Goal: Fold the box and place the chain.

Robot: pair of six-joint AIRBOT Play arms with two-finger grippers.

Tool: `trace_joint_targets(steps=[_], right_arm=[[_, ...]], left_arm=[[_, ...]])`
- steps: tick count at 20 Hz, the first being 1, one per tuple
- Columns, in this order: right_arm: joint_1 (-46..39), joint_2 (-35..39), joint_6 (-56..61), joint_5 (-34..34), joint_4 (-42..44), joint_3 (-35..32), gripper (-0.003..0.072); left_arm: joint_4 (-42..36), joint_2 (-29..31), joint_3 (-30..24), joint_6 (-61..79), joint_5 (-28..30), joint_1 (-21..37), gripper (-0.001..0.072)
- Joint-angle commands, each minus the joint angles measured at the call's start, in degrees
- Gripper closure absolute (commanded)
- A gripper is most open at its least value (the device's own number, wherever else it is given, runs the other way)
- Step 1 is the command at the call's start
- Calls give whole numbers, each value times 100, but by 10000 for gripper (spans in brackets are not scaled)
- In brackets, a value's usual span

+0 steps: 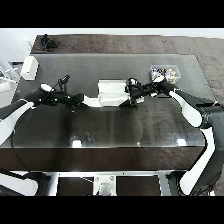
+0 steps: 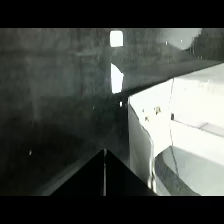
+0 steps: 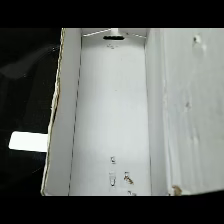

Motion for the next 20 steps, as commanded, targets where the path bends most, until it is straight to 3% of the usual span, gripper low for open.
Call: trace_joint_targets(steps=[1, 5, 6, 7, 8, 13, 20], right_arm=[[-4, -4, 0, 0, 2, -2, 120], [4, -4, 0, 0, 2, -2, 121], [4, -4, 0, 0, 2, -2, 121], [4, -4, 0, 0, 2, -2, 121], [4, -4, 0, 0, 2, -2, 121], [4, -4, 0, 0, 2, -2, 121], [4, -4, 0, 0, 2, -2, 121]], left_arm=[[-59, -79, 216, 2, 136, -186, 689], [-240, -66, 702, 195, -483, -186, 687], [-258, -46, 796, 195, -588, -186, 600], [-293, -44, 872, 192, -713, -186, 324], [-293, -44, 942, 188, -846, -186, 294], [-463, -44, 964, 68, -1126, -245, 291], [-181, -50, 964, -874, -907, -483, 291]])
